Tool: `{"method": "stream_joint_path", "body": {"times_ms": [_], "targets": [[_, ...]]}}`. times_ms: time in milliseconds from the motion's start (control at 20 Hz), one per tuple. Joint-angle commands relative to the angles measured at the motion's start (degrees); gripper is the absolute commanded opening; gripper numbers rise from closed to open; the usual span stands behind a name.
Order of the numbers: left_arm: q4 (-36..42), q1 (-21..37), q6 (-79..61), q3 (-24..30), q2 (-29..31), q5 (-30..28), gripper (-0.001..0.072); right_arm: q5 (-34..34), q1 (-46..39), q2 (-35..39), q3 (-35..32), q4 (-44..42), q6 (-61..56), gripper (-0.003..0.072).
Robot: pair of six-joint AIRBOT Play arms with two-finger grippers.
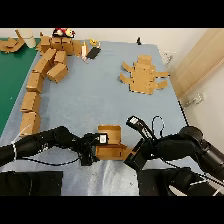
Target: Fold the box.
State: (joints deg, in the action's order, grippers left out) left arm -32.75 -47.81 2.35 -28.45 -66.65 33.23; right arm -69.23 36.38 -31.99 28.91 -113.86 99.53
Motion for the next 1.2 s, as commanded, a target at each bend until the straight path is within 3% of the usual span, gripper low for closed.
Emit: {"method": "stream_joint_path", "body": {"times_ms": [0, 150, 300, 550, 700, 1150], "targets": [[-0.02, 0.02, -0.02, -0.09, 0.11, -1.18, 0.0451, 1.51, 0.04, 0.15, 0.07, -7.48, -0.92, 0.0709], [-0.87, 0.04, 0.94, -0.37, 0.59, -1.2, 0.0451, 1.51, 0.04, 0.15, 0.07, -7.48, -3.69, 0.0709], [-6.71, 0.5, 3.76, -0.87, 3.3, -1.42, 0.0451, 2.01, 0.04, 0.15, 0.07, -7.39, -3.69, 0.071], [-7.37, 7.17, 5.51, -0.9, 4.61, -2.69, 0.0451, 6.69, 0.02, 0.15, 0.04, -6.8, -3.69, 0.071], [-7.58, 7.87, 3.58, -0.9, 4.61, -2.6, 0.0451, 8.94, 0.0, 0.15, 0.04, -5.95, -3.67, 0.071], [-6.84, 7.87, -1.2, -0.9, 4.48, 3.48, 0.0451, 9.07, 0.04, 0.15, 0.04, -5.95, -3.67, 0.0709]]}}
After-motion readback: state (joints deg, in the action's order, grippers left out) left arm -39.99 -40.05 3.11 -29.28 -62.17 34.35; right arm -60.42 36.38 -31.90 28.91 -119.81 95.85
